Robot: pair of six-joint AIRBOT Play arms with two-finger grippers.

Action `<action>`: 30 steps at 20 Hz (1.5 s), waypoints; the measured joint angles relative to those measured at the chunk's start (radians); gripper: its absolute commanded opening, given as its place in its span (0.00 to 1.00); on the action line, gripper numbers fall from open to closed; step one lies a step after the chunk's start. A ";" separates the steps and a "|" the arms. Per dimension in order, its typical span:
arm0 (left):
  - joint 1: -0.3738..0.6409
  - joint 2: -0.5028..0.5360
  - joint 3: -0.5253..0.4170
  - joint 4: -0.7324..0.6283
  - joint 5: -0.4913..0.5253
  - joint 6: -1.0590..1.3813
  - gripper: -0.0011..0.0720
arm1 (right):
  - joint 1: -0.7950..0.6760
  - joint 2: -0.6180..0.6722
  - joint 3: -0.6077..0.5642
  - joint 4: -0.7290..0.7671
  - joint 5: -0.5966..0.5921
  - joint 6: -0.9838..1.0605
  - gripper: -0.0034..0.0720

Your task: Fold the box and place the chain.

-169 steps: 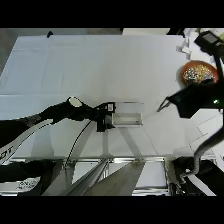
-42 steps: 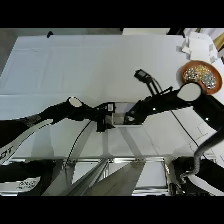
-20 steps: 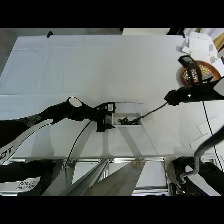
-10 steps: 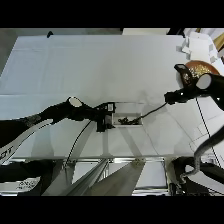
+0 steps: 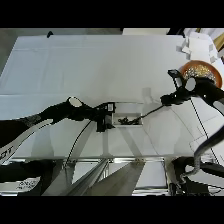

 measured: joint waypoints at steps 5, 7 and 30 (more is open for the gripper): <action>0.000 0.000 0.000 0.000 0.000 0.000 0.29 | 0.000 -0.009 -0.002 -0.005 -0.005 0.004 0.43; 0.000 0.000 0.000 0.000 0.000 0.000 0.29 | 0.000 -0.011 -0.007 -0.006 -0.006 0.004 0.37; 0.000 0.000 0.000 0.000 0.000 0.000 0.29 | 0.001 0.483 -0.032 0.247 0.183 -0.126 0.07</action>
